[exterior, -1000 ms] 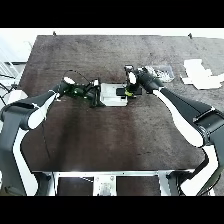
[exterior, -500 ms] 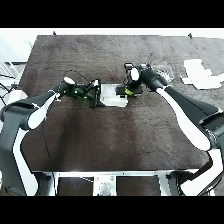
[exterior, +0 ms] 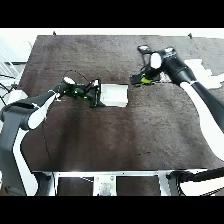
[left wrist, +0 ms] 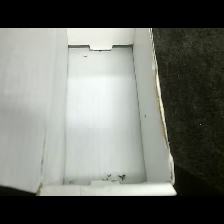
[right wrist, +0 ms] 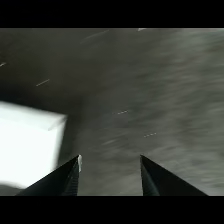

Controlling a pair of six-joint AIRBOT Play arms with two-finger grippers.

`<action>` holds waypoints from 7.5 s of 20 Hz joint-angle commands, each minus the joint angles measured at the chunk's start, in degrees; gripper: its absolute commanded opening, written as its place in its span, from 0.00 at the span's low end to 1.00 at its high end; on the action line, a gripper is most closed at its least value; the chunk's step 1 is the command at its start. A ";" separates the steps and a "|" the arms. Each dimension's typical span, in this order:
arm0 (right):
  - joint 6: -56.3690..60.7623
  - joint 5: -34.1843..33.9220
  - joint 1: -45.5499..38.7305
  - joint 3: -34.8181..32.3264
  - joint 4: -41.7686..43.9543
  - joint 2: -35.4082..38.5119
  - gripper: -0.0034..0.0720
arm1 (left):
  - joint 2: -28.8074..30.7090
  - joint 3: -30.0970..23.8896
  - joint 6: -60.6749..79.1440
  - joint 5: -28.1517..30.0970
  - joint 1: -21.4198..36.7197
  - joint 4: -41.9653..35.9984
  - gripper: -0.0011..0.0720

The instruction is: Fold the box and place the chain.

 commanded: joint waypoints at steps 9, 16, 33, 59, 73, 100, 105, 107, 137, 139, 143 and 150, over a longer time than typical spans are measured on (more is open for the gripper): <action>-13.94 -21.92 -19.10 1.03 9.77 -9.07 0.60 | 0.00 0.02 -0.02 0.04 0.04 0.00 0.49; -21.31 -22.25 -19.80 9.99 19.47 -19.23 0.59 | 0.00 0.02 -0.02 0.04 0.04 0.00 0.49; -21.29 -17.68 -19.39 13.29 19.41 -18.18 0.07 | 0.00 0.02 -0.02 0.07 0.04 0.00 0.49; -28.52 2.60 -1.66 12.48 10.80 26.32 0.07 | 0.00 0.02 -0.02 0.04 0.04 0.00 0.49; -27.21 -7.98 10.71 1.33 11.72 27.02 0.07 | 0.00 0.02 -0.02 0.02 0.04 0.00 0.49; -22.01 -13.35 12.04 -3.43 4.09 24.52 0.07 | 0.00 0.02 -0.02 0.02 0.04 0.00 0.49; -20.37 -12.76 12.07 -3.96 3.34 24.50 0.07 | 0.00 0.02 -0.02 0.02 0.04 0.00 0.49; -19.21 -12.76 12.09 -5.40 4.02 24.50 0.07 | 0.00 0.02 0.00 0.02 0.02 -0.02 0.49; -14.62 -26.27 -0.52 -22.32 4.37 13.84 0.79 | 0.00 0.02 -0.02 0.02 0.02 0.00 0.49; -10.71 -30.93 -7.34 -24.30 4.39 12.44 0.80 | 0.00 0.02 0.00 0.04 0.04 0.00 0.49; -11.61 -39.63 -16.70 -25.27 16.13 4.28 0.80 | 0.00 0.02 -0.02 0.02 0.04 0.00 0.49; -26.71 -41.77 -16.15 -13.92 36.83 -11.19 0.78 | 0.00 0.02 -0.02 0.02 0.02 0.00 0.49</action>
